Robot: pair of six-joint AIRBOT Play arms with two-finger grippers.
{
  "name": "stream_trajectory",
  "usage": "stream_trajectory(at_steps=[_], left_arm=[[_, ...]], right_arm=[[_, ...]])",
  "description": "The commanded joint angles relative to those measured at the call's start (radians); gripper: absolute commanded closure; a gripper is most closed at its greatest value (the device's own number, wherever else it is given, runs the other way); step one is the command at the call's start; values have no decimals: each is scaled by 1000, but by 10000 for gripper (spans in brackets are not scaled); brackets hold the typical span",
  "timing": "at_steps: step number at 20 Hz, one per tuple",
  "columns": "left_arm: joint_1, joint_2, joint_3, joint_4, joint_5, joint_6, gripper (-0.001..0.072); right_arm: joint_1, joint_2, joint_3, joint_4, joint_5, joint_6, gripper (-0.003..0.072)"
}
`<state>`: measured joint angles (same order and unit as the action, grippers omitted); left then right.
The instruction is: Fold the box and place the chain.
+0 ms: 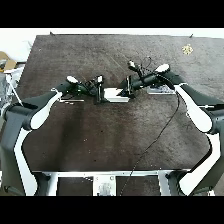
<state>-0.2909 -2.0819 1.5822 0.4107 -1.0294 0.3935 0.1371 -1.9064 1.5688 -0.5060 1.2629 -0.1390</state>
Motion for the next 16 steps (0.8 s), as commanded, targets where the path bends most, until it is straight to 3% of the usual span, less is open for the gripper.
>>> stream_trajectory(at_steps=[1, 9, 10, 11, 16], left_arm=[[0, 0, 0, 0, 0, 0, 440], [0, 0, 0, 0, 0, 0, 440], [0, 0, 0, 0, 0, 0, 441], [0, 0, 0, 0, 0, 0, 440], [0, 0, 0, 0, 0, 0, 440]], right_arm=[[13, -2, 0, -11, -85, -43, 227], [7, 34, 4, -12, -93, -53, 248], [7, 34, 4, -20, -93, -52, 298], [7, 34, 4, -30, -94, -52, 419], [7, 34, 4, -52, -95, -51, 420]])
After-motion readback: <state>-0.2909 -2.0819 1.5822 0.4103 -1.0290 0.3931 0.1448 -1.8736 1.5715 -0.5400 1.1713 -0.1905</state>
